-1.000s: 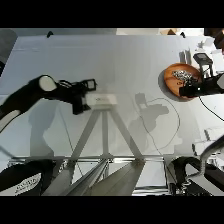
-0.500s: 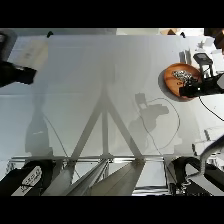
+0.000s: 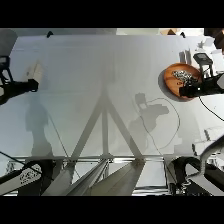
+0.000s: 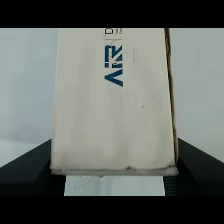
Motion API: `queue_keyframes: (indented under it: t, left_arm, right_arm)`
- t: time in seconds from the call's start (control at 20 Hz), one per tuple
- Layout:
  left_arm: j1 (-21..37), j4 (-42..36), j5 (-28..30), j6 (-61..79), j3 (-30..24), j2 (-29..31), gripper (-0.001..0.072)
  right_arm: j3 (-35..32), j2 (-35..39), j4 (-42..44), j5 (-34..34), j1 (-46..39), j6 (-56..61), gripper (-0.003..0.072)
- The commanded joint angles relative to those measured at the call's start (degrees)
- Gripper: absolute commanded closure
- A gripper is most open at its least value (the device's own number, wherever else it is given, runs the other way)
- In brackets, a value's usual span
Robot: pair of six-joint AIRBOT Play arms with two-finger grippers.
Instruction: Fold the box and place the chain.
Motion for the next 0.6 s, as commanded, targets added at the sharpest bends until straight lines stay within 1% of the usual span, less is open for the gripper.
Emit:
queue_keyframes:
  t: [0.0, 0.1, 0.15, 0.25, 0.3, 0.35, 0.45, 0.55]
  left_arm:
    - [0.2, 1.4, 3.0, 0.0, -0.4, -6.1, 0.0539]
    - [0.2, 3.4, 4.7, 0.0, -0.4, -6.1, 0.0319]
    - [0.2, 4.5, 5.5, 0.1, -0.4, -6.1, 0.0223]
    - [0.2, 6.6, 6.5, 0.0, -0.4, -6.1, 0.0061]
    - [0.2, 6.6, 6.6, 0.0, -0.4, -5.8, 0.0020]
    - [0.2, 6.5, 6.6, 0.0, -0.4, -5.3, 0.0011]
    - [0.2, 6.5, 6.4, 0.0, -0.4, -3.5, 0.0011]
    - [0.2, 6.5, 4.9, 0.0, -0.4, -0.2, 0.0011]
  right_arm:
    - [0.0, 0.0, 0.0, 0.0, 0.0, 0.0, 0.0676]
    - [0.0, 0.0, 0.0, 0.0, 0.0, 0.0, 0.0676]
    - [0.0, 0.0, 0.0, 0.0, 0.0, 0.0, 0.0676]
    - [0.0, 0.0, 0.0, 0.0, 0.0, 0.0, 0.0676]
    - [0.0, 0.0, 0.0, 0.0, 0.0, 0.0, 0.0676]
    - [0.0, 0.0, 0.0, 0.0, 0.0, 0.0, 0.0676]
    - [0.0, 0.0, 0.0, 0.0, 0.0, 0.0, 0.0676]
    - [0.0, 0.0, 0.0, 0.0, 0.0, 0.0, 0.0676]
